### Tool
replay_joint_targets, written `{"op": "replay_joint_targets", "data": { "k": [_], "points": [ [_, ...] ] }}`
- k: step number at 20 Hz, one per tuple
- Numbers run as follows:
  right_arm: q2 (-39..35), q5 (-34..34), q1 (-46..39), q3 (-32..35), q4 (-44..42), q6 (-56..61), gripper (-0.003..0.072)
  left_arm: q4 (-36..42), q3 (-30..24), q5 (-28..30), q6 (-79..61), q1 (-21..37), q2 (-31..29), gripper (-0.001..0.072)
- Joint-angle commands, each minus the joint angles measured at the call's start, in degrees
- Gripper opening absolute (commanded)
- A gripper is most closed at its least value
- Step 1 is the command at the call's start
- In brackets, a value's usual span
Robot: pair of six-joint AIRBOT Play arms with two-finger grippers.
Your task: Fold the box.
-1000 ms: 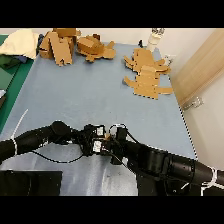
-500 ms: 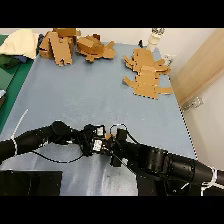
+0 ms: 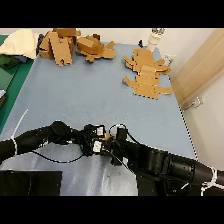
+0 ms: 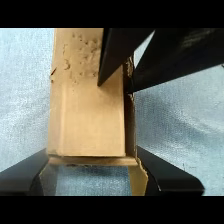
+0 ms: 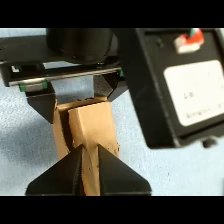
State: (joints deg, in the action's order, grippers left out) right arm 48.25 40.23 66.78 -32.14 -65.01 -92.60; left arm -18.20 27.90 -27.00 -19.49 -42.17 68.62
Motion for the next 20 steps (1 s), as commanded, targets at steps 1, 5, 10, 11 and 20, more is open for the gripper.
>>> {"op": "replay_joint_targets", "data": {
  "k": [1,5,10,11,20],
  "points": [
    [0.0,-0.1,0.0,0.0,-1.0,0.0,0.0155,0.0,0.0,0.0,0.0,0.0,0.0,0.0485],
    [0.1,-0.1,0.0,0.0,-4.9,0.0,0.0155,0.0,0.0,0.0,0.0,0.0,0.0,0.0485],
    [4.3,0.8,0.0,0.0,-6.0,0.0,0.0155,0.0,0.0,0.0,0.0,0.0,0.0,0.0485],
    [5.0,0.8,0.0,0.0,-6.0,0.0,0.0155,0.0,0.0,0.0,0.0,0.0,0.0,0.0485],
    [-7.1,8.4,0.0,-0.1,-4.7,6.5,0.0185,0.0,0.0,0.0,0.0,0.0,0.0,0.0485]
  ]
}}
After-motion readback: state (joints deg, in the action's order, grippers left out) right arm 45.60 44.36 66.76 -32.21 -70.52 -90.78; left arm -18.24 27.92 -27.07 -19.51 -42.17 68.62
